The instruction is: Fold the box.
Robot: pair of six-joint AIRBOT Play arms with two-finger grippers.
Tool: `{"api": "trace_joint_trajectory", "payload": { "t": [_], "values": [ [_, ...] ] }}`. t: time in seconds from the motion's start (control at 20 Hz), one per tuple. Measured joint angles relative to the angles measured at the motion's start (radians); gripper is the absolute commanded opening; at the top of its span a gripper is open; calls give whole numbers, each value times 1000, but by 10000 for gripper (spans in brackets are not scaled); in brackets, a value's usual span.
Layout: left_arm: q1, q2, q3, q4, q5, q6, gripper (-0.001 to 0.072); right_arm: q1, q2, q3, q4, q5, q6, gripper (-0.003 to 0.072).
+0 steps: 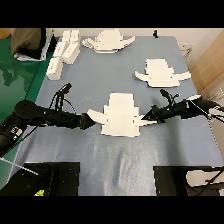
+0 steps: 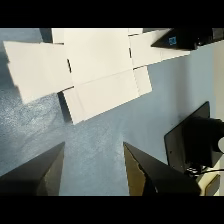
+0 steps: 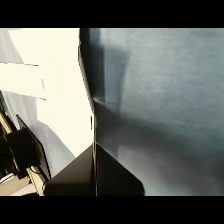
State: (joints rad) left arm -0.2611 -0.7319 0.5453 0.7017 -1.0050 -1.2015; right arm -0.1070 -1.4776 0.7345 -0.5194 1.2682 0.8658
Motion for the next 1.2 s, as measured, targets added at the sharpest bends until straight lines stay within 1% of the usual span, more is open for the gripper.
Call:
{"api": "trace_joint_trajectory", "payload": {
  "t": [0.1,0.2,0.35,0.4,0.45,0.65,0.85,1.05,1.2],
  "values": [
    [1,-2,0,-4,-1,0,542,1,49,-12,-6,27,-6,0],
    [8,-13,2,-5,-1,-4,542,2,129,-47,-40,31,-10,0],
    [36,-61,19,-6,-2,-8,546,22,292,-148,-111,-42,-11,0],
    [47,-81,30,-6,-1,-6,694,40,348,-185,-133,-76,-11,0],
    [55,-105,44,-6,-2,4,713,65,404,-222,-155,-118,-8,0],
    [74,-198,106,-7,0,31,712,195,581,-313,-219,-244,56,1],
    [79,-301,158,-7,3,85,711,321,658,-341,-240,-310,127,1],
    [81,-426,220,-15,3,154,711,379,679,-349,-240,-345,170,1],
    [81,-533,259,-97,-29,259,711,393,684,-351,-237,-357,190,1]
  ]
}}
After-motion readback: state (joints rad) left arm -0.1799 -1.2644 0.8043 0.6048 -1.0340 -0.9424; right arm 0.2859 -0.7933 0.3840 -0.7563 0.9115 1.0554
